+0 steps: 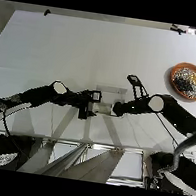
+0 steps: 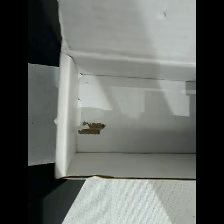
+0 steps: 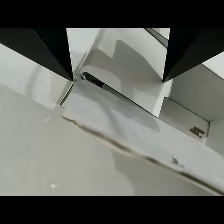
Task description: Fold the box and place the chain.
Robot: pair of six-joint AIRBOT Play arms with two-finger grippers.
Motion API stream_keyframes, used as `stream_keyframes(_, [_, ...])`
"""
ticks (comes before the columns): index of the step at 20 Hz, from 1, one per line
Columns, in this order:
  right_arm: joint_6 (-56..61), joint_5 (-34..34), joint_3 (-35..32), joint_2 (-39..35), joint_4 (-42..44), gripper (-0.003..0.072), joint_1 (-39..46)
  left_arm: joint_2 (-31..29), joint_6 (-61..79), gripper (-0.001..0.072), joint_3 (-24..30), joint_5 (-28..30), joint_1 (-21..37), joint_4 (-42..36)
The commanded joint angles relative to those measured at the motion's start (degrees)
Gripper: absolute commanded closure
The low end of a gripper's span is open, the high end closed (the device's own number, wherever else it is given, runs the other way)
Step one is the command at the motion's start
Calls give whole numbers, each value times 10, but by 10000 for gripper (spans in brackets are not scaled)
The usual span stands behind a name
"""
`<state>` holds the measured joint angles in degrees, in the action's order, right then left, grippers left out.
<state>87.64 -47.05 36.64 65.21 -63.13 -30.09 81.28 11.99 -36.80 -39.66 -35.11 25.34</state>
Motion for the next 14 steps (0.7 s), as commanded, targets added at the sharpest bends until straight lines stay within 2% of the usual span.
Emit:
stream_keyframes(1, [87, -8, 12, 24, -66, 63, -33, 0, 0, 338, 0, 0, 0, 0])
stream_keyframes(8, [176, -22, 38, 33, -167, 182, -46, 0, 0, 338, 0, 0, 0, 0])
stream_keyframes(10, [178, -36, 55, 34, -191, 190, -50, 0, 0, 338, 0, 0, 0, 0])
stream_keyframes(11, [187, -45, 62, 34, -204, 246, -56, 0, 0, 338, 0, 0, 0, 0])
stream_keyframes(14, [194, -50, 67, 36, -211, 251, -74, 0, 0, 338, 0, 0, 0, 0])
